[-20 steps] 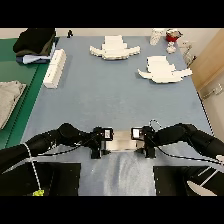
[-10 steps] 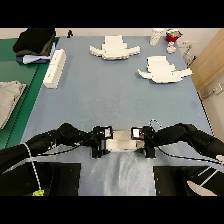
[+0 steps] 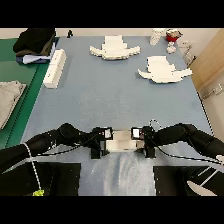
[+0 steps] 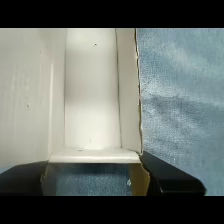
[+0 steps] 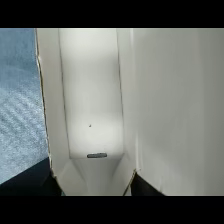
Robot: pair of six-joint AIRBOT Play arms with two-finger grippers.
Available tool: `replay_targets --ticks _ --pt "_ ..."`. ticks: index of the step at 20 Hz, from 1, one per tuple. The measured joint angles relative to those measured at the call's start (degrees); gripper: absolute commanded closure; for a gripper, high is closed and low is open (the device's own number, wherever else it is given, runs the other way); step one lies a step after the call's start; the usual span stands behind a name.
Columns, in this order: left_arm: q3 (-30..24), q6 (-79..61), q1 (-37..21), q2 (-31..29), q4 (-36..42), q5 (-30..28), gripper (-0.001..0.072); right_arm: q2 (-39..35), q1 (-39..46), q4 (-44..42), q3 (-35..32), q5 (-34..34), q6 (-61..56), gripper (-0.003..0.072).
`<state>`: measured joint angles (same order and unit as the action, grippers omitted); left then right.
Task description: Fold the box.
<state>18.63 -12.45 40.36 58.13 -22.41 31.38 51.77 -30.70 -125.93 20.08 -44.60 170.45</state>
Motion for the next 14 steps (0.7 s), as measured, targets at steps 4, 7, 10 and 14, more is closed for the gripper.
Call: replay_targets --ticks 4,7,10,14 --pt "0.0 0.0 0.0 0.0 -0.3 0.3 0.0033 0.0 0.0 0.0 0.0 0.0 0.0 0.019" --pt "0.1 -0.1 0.0 0.1 -0.5 0.7 0.0038 0.0 0.0 0.0 0.0 0.0 0.0 0.019" --pt "0.3 -0.1 0.2 0.3 0.0 0.5 0.0038 0.0 0.0 0.0 0.0 0.0 0.0 0.019" --pt "0.5 -0.1 0.8 0.6 0.4 -0.2 0.0048 0.0 0.0 0.0 0.0 0.0 0.0 0.019"
